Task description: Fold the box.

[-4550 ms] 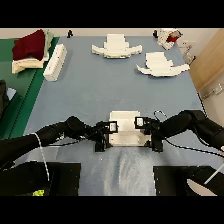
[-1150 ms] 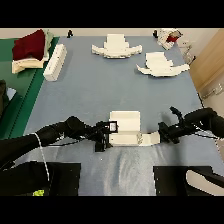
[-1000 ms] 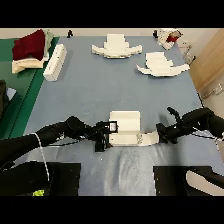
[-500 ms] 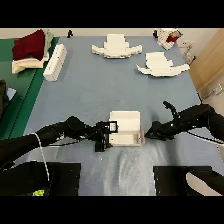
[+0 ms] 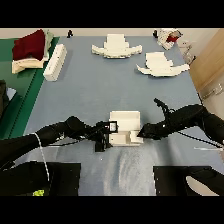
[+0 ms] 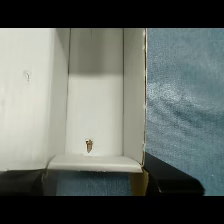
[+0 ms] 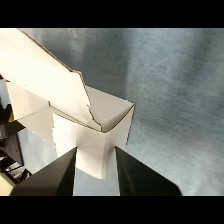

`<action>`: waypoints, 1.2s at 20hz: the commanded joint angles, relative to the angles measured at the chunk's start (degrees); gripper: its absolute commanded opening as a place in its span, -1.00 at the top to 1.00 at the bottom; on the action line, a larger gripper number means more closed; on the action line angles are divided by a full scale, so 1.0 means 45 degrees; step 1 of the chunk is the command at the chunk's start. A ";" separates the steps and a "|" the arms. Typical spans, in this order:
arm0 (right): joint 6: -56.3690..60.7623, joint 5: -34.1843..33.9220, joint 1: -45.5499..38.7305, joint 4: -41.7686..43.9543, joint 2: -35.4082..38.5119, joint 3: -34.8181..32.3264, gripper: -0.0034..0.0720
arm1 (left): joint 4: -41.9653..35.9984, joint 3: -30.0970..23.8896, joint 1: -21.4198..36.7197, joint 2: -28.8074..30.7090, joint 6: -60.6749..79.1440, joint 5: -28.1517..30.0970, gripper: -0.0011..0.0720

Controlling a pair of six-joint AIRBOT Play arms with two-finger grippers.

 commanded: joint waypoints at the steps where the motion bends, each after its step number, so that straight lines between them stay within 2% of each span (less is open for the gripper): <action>1: 0.2147 0.1185 0.1428 -0.1923 0.0019 0.0505 -0.13 | 0.0005 0.0005 0.0015 0.0005 0.0000 0.0005 -0.31; 5: 0.6348 0.1175 0.3492 -0.5285 -0.0219 0.1647 -0.13 | 0.0005 0.0010 0.0015 0.0005 0.0000 0.0005 -0.31; 8: 0.9311 0.0165 0.5042 -0.7203 -0.0937 0.2749 -0.08 | 0.0005 0.0005 0.0015 0.0005 0.0000 0.0005 -0.31; 12: 1.1803 -0.1180 0.6883 -0.8752 -0.2550 0.4070 -0.07 | 0.0005 0.0005 0.0015 0.0005 0.0000 0.0005 -0.31; 17: 1.2998 -0.1477 0.7427 -0.9102 -0.3696 0.4328 -0.07 | 0.0005 0.0005 0.0015 0.0005 0.0000 0.0005 -0.31; 21: 1.3260 -0.1341 0.7431 -0.9384 -0.3881 0.4328 -0.07 | 0.0005 0.0005 0.0015 0.0005 0.0000 0.0005 -0.31; 22: 1.3313 -0.1253 0.7431 -0.9413 -0.3886 0.4328 -0.04 | 0.0005 0.0010 0.0015 0.0005 0.0000 0.0005 -0.31; 23: 1.3313 -0.1190 0.7431 -0.9413 -0.3891 0.4328 0.13 | 0.0005 0.0010 0.0015 0.0005 0.0000 0.0005 -0.31; 24: 1.3308 -0.1195 0.7431 -0.9394 -0.3920 0.4328 0.17 | 0.0005 0.0005 0.0015 0.0005 0.0000 0.0005 -0.31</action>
